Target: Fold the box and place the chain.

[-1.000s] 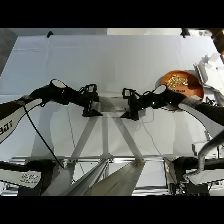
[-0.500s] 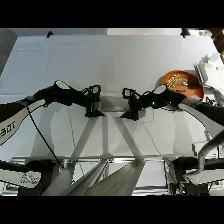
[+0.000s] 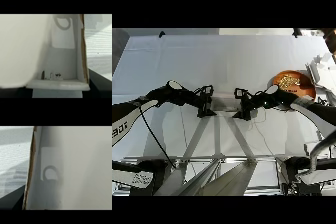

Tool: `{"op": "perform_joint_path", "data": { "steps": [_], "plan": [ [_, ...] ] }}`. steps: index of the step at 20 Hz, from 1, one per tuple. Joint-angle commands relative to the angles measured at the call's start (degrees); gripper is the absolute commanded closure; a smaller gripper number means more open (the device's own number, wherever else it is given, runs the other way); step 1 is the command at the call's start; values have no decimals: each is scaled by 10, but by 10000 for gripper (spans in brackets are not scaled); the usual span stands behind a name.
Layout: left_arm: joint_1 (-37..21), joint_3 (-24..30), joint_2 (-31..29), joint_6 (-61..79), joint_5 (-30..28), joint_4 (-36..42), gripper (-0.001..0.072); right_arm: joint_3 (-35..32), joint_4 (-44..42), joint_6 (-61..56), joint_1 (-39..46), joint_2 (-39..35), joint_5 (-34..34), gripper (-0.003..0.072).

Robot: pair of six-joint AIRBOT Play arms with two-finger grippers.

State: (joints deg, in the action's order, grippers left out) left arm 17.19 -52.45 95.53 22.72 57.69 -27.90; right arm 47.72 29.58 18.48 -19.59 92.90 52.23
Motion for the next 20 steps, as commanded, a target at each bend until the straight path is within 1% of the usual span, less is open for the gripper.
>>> {"op": "perform_joint_path", "data": {
  "steps": [1,17,18,19,20],
  "plan": [
    [0,0,0,-1,0,0,449,0,0,0,0,0,1,168],
    [0,0,0,-1,0,0,449,0,0,0,0,0,9,167],
    [0,0,0,-1,0,0,449,0,0,0,0,0,8,107],
    [0,0,0,-1,0,0,449,0,0,0,0,0,5,-28],
    [0,0,0,-1,0,0,449,0,6,0,2,-3,5,-25]
  ]
}}
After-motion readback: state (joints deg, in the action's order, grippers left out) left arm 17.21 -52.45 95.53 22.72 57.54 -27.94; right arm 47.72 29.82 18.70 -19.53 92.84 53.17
